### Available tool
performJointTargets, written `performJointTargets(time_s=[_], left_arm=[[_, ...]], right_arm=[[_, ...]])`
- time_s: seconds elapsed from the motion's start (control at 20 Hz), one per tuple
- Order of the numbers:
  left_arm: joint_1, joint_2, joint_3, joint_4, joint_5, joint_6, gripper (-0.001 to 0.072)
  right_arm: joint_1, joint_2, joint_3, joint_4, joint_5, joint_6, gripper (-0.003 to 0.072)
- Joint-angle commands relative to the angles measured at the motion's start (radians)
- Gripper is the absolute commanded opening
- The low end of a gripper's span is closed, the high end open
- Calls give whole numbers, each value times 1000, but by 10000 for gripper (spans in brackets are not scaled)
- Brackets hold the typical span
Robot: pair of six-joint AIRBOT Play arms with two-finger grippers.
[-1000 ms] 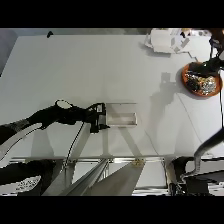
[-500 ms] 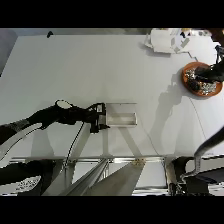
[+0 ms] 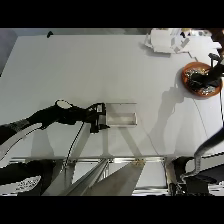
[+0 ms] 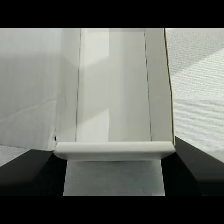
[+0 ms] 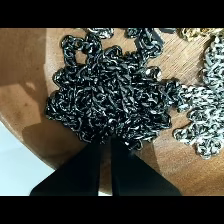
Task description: Fold the box and place the chain.
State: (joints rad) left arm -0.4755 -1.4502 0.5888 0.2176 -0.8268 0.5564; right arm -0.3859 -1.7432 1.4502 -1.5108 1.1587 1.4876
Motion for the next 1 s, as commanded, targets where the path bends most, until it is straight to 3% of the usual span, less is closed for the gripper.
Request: performJointTargets(time_s=[0.0, 0.25, 0.35, 0.6, 0.75, 0.95], left_arm=[[0, 0, 0, 0, 0, 0, 209], [0, 0, 0, 0, 0, 0, 209], [0, 0, 0, 0, 0, 0, 209], [0, 0, 0, 0, 0, 0, 209], [0, 0, 0, 0, 0, 0, 209], [0, 0, 0, 0, 0, 0, 209]], right_arm=[[-1, -5, 1, 0, 4, 5, 197], [-1, -5, 1, -1, -38, 28, 196], [-1, -5, 1, 0, -57, 34, 152], [-3, -19, 1, -15, -60, 79, 139], [-3, -25, 1, -11, -40, 75, 13], [-3, 42, 1, -11, -19, 44, 12]])
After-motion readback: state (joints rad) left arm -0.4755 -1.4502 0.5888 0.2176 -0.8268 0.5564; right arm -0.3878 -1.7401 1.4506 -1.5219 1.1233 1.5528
